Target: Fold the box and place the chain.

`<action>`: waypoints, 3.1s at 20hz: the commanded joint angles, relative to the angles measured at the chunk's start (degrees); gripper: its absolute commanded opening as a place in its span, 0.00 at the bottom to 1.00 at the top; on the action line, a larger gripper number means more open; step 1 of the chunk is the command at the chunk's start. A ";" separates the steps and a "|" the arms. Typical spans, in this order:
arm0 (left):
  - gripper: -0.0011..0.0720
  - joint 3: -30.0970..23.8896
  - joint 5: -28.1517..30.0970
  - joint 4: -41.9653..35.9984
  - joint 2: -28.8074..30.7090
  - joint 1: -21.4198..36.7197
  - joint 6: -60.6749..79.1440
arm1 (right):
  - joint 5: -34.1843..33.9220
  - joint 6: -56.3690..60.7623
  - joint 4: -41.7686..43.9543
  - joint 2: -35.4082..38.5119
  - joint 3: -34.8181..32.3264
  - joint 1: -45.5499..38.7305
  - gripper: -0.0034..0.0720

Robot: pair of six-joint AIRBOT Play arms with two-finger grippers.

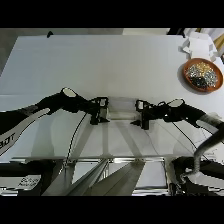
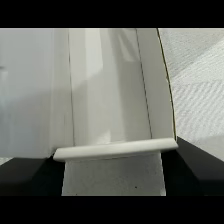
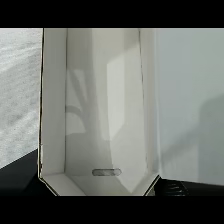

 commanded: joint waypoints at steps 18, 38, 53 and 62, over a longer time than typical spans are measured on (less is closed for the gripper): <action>0.22 -0.02 0.57 -0.11 -0.13 -0.04 0.17 | -0.35 -0.04 0.15 0.00 0.04 0.02 0.57; 0.22 -0.02 0.57 -0.11 -0.13 -0.04 0.17 | 15.87 28.20 -24.02 22.51 0.07 -9.38 0.33; 0.22 -0.02 0.57 -0.11 -0.13 -0.04 0.17 | -8.85 12.26 19.19 7.61 0.07 3.52 0.07; 0.22 -0.02 0.57 -0.11 -0.13 -0.04 0.17 | -11.89 16.70 19.26 6.99 0.07 3.52 0.06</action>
